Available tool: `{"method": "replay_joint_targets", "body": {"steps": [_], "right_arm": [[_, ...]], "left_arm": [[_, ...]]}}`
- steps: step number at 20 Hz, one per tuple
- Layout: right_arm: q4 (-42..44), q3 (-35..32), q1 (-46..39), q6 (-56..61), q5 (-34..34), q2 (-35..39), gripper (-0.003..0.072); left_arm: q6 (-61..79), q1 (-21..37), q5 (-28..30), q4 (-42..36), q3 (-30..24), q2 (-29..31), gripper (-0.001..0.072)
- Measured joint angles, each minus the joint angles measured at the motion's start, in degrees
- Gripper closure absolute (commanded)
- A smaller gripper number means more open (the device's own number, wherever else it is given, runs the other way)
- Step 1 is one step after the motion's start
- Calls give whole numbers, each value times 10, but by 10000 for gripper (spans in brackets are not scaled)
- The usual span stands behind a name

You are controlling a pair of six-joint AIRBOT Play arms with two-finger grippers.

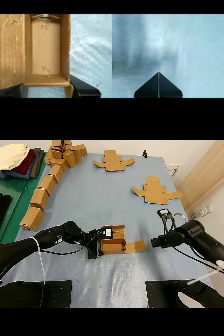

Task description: Fold the box.

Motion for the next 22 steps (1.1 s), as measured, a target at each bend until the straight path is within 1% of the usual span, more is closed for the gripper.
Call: {"method": "replay_joint_targets", "body": {"steps": [4,7,13,17,18,19,20,22], "right_arm": [[173,-4,-23,-75,40,-51,685],[267,-6,-28,-130,61,-66,685],[381,-6,-31,-207,95,-74,685],[441,-5,-31,-239,89,-74,682],[450,-3,-31,-243,85,-74,621],[456,0,-31,-245,79,-73,479],[460,4,-31,-248,71,-72,445],[467,16,-31,-250,61,-70,443]], "left_arm": [[0,0,0,0,0,0,353],[0,0,0,0,0,0,353],[0,0,0,0,0,0,353],[0,0,0,0,0,0,353],[0,0,0,0,0,0,353],[0,0,0,0,0,0,353],[0,0,-1,0,0,0,353],[0,0,0,0,0,0,353]]}}
